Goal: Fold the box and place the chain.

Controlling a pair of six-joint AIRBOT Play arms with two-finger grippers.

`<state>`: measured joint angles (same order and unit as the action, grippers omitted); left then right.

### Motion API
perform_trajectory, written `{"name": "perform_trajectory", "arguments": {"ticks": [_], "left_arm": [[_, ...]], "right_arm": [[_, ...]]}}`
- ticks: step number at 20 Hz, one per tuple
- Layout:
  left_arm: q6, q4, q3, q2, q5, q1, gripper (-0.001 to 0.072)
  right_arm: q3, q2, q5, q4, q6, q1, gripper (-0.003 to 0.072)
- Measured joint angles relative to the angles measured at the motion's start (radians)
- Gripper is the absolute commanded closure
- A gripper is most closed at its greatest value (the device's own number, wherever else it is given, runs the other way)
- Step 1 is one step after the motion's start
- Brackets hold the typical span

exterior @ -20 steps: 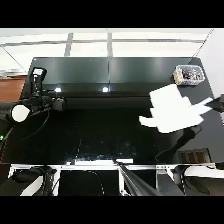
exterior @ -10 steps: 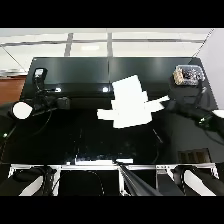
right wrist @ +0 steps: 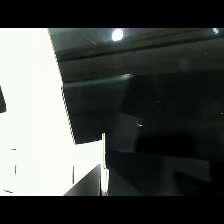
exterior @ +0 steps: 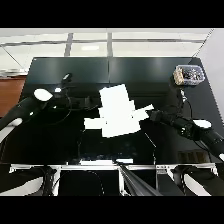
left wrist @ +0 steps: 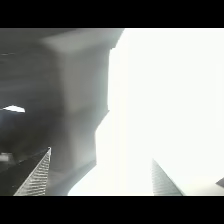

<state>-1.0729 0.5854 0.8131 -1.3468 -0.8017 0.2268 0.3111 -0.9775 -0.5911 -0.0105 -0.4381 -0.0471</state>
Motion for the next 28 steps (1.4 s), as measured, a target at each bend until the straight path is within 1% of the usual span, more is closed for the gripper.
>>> {"name": "perform_trajectory", "arguments": {"ticks": [1, 4, 7, 8, 10, 11, 12, 13, 14, 15, 16, 17, 22, 28], "left_arm": [[0.036, -0.051, 0.031, -0.047, -0.022, -0.001, 0.0001], [0.100, -0.138, 0.115, -0.180, -0.115, -0.003, 0.0002], [0.129, -0.175, 0.197, -0.299, -0.222, -0.005, 0.0002], [0.140, -0.179, 0.225, -0.336, -0.272, -0.003, 0.0002], [0.175, -0.184, 0.282, -0.401, -0.392, 0.003, 0.0074], [0.195, -0.173, 0.312, -0.433, -0.460, 0.008, 0.0168], [0.212, -0.152, 0.341, -0.462, -0.515, 0.014, 0.0247], [0.230, -0.129, 0.368, -0.481, -0.555, 0.022, 0.0331], [0.253, -0.104, 0.394, -0.499, -0.594, 0.031, 0.0380], [0.275, -0.077, 0.414, -0.510, -0.614, 0.037, 0.0382], [0.299, -0.061, 0.432, -0.520, -0.633, 0.043, 0.0449], [0.319, -0.050, 0.444, -0.526, -0.643, 0.047, 0.0484], [0.375, -0.016, 0.472, -0.540, -0.653, 0.051, 0.0479], [0.386, -0.057, 0.477, -0.544, -0.636, 0.040, 0.0479]], "right_arm": [[-0.002, 0.001, 0.005, 0.003, 0.002, -0.005, 0.0672], [-0.004, 0.002, 0.012, 0.006, 0.004, -0.013, 0.0672], [-0.005, 0.002, 0.014, 0.006, 0.006, -0.016, 0.0672], [-0.005, 0.002, 0.014, 0.006, 0.006, -0.016, 0.0672], [-0.005, 0.002, 0.015, 0.006, 0.007, -0.017, 0.0672], [-0.005, 0.002, 0.016, 0.005, 0.007, -0.017, 0.0672], [-0.005, 0.002, 0.016, 0.005, 0.008, -0.017, 0.0672], [-0.005, 0.002, 0.016, 0.005, 0.008, -0.017, 0.0672], [-0.005, 0.002, 0.015, 0.005, 0.008, -0.017, 0.0672], [-0.005, 0.002, 0.015, 0.004, 0.007, -0.017, 0.0672], [-0.005, 0.002, 0.014, 0.000, 0.008, -0.017, 0.0672], [-0.005, 0.002, 0.012, -0.004, 0.008, -0.017, 0.0672], [-0.005, 0.002, 0.006, -0.024, 0.006, -0.017, 0.0672], [-0.005, 0.002, -0.013, -0.046, 0.005, -0.017, 0.0672]]}}
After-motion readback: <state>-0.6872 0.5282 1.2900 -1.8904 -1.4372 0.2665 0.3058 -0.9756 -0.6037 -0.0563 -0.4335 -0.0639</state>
